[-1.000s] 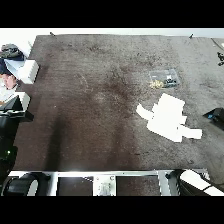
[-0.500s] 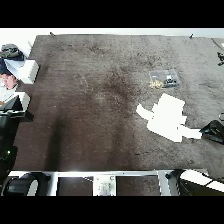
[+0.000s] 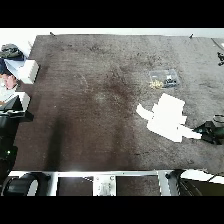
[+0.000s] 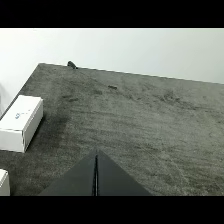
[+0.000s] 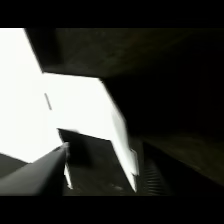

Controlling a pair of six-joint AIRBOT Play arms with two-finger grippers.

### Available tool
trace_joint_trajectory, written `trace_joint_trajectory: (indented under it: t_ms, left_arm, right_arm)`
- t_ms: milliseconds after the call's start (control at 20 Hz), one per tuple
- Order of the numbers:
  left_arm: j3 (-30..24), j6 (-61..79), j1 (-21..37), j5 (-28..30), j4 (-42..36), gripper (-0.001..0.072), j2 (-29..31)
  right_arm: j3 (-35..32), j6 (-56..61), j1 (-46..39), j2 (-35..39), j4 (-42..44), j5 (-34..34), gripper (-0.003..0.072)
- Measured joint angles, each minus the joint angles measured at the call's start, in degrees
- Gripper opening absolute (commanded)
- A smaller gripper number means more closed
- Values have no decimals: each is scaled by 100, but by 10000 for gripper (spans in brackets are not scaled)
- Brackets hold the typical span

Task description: Fold the box and place the chain.

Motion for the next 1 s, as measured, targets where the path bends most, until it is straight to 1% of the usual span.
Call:
trace_joint_trajectory:
  t_ms: [350, 400, 450, 500, 550, 600, 750, 850, 1000]
  left_arm:
    - [0, -2, 0, 0, 0, 12, 0]
    - [0, -2, 0, 0, 0, 12, 0]
    - [0, -2, 0, 0, 0, 12, 0]
    - [0, 0, 0, 0, 0, 12, 0]
    - [0, -2, 0, 0, 0, 12, 0]
    - [0, -2, 0, 0, 0, 12, 0]
    - [0, 0, 0, -2, 0, 12, 0]
    - [0, -2, 0, 0, -2, 12, 0]
    - [0, 0, 0, -2, 0, 12, 0]
  right_arm:
    - [-92, -570, 35, -302, 675, 153, 345]
    - [-109, -632, 42, -350, 734, 151, 327]
    - [-120, -699, 44, -411, 789, 144, 272]
    - [-131, -752, 44, -470, 844, 122, 265]
    - [-138, -811, 44, -538, 903, 118, 122]
    - [-142, -896, 46, -592, 986, 120, 13]
    - [-151, -1244, 46, -695, 1283, 289, 9]
    - [-151, -1440, 46, -706, 1530, 527, 9]
    - [-192, -1528, 109, -588, 1753, 737, 9]
